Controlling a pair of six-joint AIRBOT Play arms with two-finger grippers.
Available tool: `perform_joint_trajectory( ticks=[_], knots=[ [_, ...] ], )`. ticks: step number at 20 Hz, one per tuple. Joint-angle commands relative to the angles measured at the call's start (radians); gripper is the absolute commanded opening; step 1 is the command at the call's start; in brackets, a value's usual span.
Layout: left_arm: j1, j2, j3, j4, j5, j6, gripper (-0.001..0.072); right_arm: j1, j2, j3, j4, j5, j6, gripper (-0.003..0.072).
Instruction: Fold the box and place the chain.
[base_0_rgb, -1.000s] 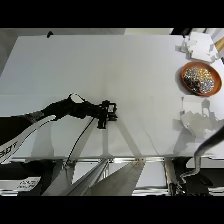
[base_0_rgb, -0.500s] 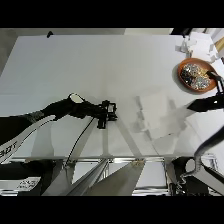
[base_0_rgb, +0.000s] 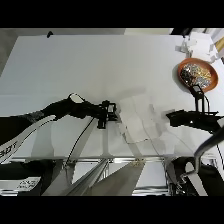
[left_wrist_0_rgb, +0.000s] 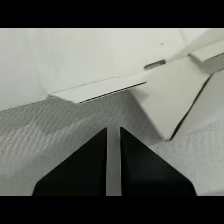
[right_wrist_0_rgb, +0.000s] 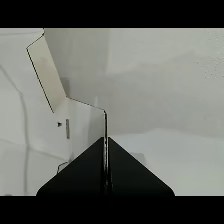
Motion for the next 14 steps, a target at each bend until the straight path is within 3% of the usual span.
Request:
perform_joint_trajectory(
  ticks=[1,8,11,14],
  knots=[
    [-0.001,0.0,0.001,0.0,0.0,0.0,0.0091,0.045,0.043,-0.053,0.007,-0.065,0.071,0.0019],
    [-0.001,0.002,0.001,-0.012,-0.004,-0.001,0.0091,0.053,0.028,-0.053,0.0,-0.092,0.072,0.002],
    [0.002,0.018,0.001,-0.106,-0.036,-0.23,0.0091,0.053,0.004,-0.053,0.001,-0.093,0.072,0.002],
    [0.048,0.093,0.001,-0.101,-0.05,-0.477,0.009,0.053,-0.039,-0.053,0.006,-0.093,0.072,0.002]
  ],
)
